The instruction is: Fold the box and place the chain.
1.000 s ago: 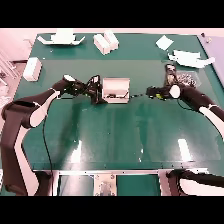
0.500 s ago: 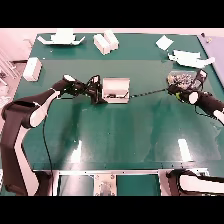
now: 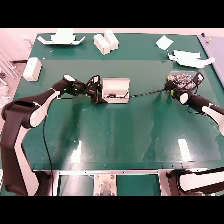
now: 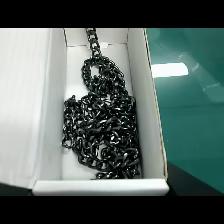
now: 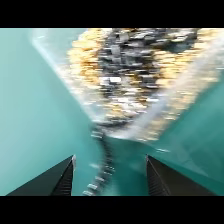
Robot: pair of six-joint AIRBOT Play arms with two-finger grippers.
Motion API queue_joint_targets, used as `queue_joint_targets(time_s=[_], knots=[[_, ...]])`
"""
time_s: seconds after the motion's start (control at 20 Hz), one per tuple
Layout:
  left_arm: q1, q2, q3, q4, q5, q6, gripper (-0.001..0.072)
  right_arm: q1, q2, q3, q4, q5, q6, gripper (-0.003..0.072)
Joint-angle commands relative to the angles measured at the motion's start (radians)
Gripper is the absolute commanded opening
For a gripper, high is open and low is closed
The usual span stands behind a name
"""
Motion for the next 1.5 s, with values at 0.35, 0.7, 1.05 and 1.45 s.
queue_joint_targets(time_s=[0.35,0.7,1.05,1.45], knots=[[0.0,0.0,0.001,0.0,0.0,0.0,0.0391,-0.021,-0.079,0.075,0.011,0.014,0.017,0.0101],[0.0,0.001,0.001,0.0,0.0,0.0,0.0391,-0.007,-0.022,0.076,-0.001,0.014,0.009,0.0013],[0.0,0.001,0.001,0.0,0.0,0.0,0.0391,0.2,0.384,0.103,-0.001,0.014,-0.204,0.0012],[0.0,0.0,0.001,0.0,0.0,0.0,0.0391,0.407,0.598,0.367,-0.001,0.041,-0.457,0.0012]])
